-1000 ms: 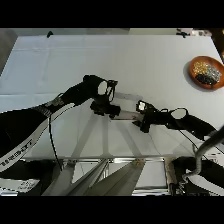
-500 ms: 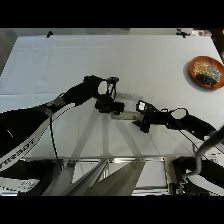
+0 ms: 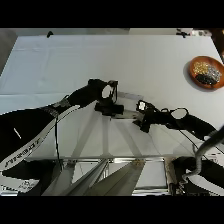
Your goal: Fold the box and place the chain.
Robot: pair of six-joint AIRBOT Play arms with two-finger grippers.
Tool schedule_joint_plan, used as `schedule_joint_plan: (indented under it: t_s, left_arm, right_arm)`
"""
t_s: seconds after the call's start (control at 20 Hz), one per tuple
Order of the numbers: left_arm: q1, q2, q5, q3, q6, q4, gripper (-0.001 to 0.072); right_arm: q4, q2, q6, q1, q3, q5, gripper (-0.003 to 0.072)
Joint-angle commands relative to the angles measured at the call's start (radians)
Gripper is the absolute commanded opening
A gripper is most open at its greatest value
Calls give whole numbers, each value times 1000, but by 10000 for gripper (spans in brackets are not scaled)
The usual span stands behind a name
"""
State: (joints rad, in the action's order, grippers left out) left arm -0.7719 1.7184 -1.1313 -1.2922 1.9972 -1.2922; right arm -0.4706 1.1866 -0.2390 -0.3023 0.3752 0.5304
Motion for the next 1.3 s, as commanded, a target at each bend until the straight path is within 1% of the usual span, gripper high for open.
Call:
schedule_joint_plan:
  t_s: [0.0,0.15,0.2,0.25,0.3,0.35,0.5,0.55,0.65,0.7,0.75,0.95,1.0,1.05,1.1,1.25]
  left_arm:
    - [-5,-5,-45,0,9,-14,8]
    - [-5,-18,-37,0,26,-16,7]
    - [-5,-21,-36,0,26,-16,26]
    - [-5,-21,-36,0,26,-8,134]
    - [-5,-21,-33,0,26,-2,300]
    - [-5,-21,-27,0,26,4,372]
    - [-5,-20,5,0,28,5,375]
    - [-7,-20,17,0,33,4,345]
    - [-10,-19,34,0,38,4,106]
    - [-13,-19,36,0,38,2,21]
    - [-16,-19,36,0,38,-7,7]
    - [-28,-18,35,0,46,-10,10]
    - [-28,-18,36,0,46,-6,50]
    - [-28,-18,36,0,46,-5,191]
    - [-28,-18,36,0,52,-6,239]
    - [-28,-18,40,0,106,-6,232]
  right_arm:
    - [0,0,0,0,0,4,411]
    - [0,0,0,0,0,4,411]
    - [0,0,0,0,0,4,411]
    - [0,0,0,0,0,4,411]
    - [0,0,0,0,0,4,411]
    - [0,0,0,0,0,4,411]
    - [0,0,0,0,0,3,411]
    - [0,0,0,0,0,4,411]
    - [0,0,0,0,0,4,411]
    - [0,0,0,0,0,4,411]
    - [0,0,0,0,0,4,411]
    - [0,0,0,0,0,4,411]
    - [0,0,0,0,0,4,411]
    - [0,0,0,0,0,4,411]
    - [0,0,0,0,0,4,411]
    - [0,0,0,0,0,4,411]
